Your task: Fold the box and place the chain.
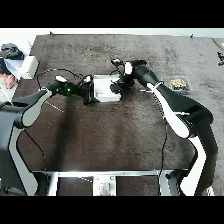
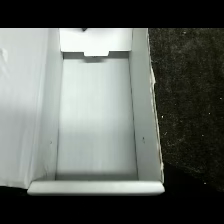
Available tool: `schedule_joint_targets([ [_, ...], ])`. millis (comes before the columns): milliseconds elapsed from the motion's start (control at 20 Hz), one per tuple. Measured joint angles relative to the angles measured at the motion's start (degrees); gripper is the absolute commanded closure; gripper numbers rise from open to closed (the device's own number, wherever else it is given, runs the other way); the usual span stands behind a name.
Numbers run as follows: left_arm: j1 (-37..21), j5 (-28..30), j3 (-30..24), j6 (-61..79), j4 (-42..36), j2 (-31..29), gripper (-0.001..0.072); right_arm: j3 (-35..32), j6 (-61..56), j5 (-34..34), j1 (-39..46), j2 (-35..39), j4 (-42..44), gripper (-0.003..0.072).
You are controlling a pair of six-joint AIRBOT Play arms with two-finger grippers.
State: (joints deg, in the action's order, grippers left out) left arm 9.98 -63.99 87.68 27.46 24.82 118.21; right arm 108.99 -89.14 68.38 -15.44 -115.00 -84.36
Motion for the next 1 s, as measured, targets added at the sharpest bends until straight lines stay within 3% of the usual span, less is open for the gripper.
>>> schedule_joint_targets([
  [400, 0.0, 0.0, 0.0, 0.0, 0.0, 0.0, 0.0243, 0.1, -6.0, 0.0, -1.6, -0.3, -4.5, 0.0259],
  [650, 0.0, 0.0, 0.0, 0.0, 0.0, 0.0, 0.0243, 0.3, -10.6, 0.3, -1.7, -0.5, -5.6, 0.0296],
  [1000, 0.0, -0.1, 0.0, 0.0, 0.0, 0.0, 0.0243, 7.7, -13.2, 5.7, -1.8, -5.2, -5.4, 0.0309],
])
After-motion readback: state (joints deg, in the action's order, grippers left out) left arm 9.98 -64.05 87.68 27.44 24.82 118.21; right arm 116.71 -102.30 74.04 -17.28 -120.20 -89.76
